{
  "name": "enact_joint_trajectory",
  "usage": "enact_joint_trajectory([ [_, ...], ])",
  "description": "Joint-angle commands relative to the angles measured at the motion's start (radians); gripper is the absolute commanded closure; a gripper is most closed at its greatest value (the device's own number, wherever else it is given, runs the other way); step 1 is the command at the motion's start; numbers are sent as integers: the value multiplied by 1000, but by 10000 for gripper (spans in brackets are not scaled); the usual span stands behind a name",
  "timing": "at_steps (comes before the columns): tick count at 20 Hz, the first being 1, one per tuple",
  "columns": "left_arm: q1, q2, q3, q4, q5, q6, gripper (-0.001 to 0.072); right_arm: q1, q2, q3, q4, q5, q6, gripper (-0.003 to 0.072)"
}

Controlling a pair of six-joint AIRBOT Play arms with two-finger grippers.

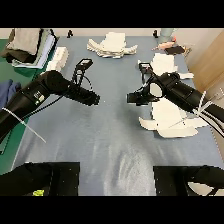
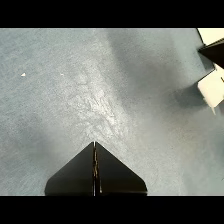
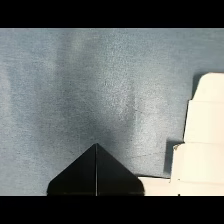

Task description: Fold the box.

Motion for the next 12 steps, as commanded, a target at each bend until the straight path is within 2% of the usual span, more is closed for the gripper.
enact_joint_trajectory([
  [1,0,0,0,0,0,0,689,0,-1,1,0,0,0,686],
  [12,0,-1,0,0,0,0,689,1,-1,1,10,-10,1,687],
])
